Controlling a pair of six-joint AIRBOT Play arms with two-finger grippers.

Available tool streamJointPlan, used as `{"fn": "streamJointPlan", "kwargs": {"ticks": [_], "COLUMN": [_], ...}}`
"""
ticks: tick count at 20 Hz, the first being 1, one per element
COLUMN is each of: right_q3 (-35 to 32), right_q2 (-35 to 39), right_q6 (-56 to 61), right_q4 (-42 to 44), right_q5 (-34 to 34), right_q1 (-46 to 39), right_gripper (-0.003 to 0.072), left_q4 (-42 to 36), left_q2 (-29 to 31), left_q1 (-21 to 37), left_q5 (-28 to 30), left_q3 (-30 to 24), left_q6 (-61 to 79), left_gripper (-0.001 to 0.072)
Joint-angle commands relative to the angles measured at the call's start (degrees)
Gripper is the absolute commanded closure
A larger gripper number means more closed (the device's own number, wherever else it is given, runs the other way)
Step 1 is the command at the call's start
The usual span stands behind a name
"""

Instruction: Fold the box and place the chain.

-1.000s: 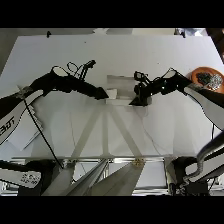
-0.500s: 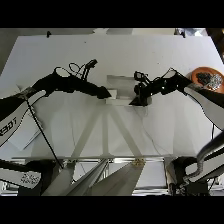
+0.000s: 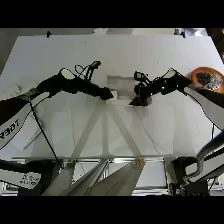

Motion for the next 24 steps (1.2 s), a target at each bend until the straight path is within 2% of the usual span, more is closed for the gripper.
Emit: {"fn": "streamJointPlan", "kwargs": {"ticks": [1,4,10,12,15,18,20,22,24], "right_q3": [0.04,0.04,0.04,0.04,0.04,0.04,0.04,0.04,0.04], "right_q2": [0.00,0.00,0.00,0.00,0.00,0.00,0.00,0.00,0.00], "right_q6": [0.02,0.02,0.02,0.02,0.02,0.02,0.02,0.02,0.02], "right_q4": [0.02,0.02,0.02,0.02,0.00,0.02,0.02,0.02,0.02], "right_q5": [0.04,0.04,0.04,0.04,0.04,0.04,0.04,0.04,0.04], "right_q1": [0.00,0.00,0.00,0.00,0.00,0.00,0.00,0.00,0.00], "right_gripper": [0.0311,0.0311,0.0311,0.0311,0.0311,0.0311,0.0311,0.0311,0.0311], "left_q4": [3.17,3.19,3.63,5.49,15.17,27.19,31.06,35.45,38.69], "left_q2": [0.15,0.52,0.66,0.66,0.63,0.63,0.59,0.55,0.37], "left_q1": [-0.17,-0.17,-0.57,-1.79,-4.57,-6.67,-7.39,-8.31,-9.27], "left_q5": [2.95,5.01,4.92,4.83,4.81,3.54,2.27,1.49,0.15], "left_q3": [0.00,0.00,0.00,0.02,1.22,4.35,6.56,8.00,9.29], "left_q6": [-5.75,-8.24,-8.41,-8.61,-14.53,-25.75,-30.32,-33.07,-37.27], "left_gripper": [0.0080,0.0081,0.0082,0.0104,0.0152,0.0152,0.0156,0.0221,0.0222]}}
